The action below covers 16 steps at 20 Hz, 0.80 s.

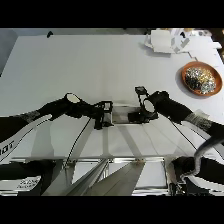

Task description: Fold the box and place the chain.

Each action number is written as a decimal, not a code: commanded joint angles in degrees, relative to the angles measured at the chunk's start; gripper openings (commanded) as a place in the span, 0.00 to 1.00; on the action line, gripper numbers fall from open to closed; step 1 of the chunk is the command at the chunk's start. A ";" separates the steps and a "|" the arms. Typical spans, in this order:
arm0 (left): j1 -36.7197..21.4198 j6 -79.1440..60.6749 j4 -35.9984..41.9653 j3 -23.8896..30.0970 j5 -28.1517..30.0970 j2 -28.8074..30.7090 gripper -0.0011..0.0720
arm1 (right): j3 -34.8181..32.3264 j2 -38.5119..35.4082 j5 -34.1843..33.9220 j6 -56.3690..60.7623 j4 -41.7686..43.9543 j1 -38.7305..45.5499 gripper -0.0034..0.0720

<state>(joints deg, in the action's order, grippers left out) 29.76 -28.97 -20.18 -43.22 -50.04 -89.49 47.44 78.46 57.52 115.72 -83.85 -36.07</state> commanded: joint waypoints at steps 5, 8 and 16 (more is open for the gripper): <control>-0.02 0.07 0.00 0.00 0.09 0.04 0.25 | 0.04 0.00 -0.76 2.45 -0.02 -0.04 0.29; -0.02 0.07 0.02 0.00 0.09 0.04 0.25 | 0.04 0.00 -0.72 2.91 -0.13 -0.04 0.06; -0.02 0.07 0.00 0.00 0.09 0.04 0.25 | 0.04 -2.58 -2.58 2.97 -0.57 0.02 0.32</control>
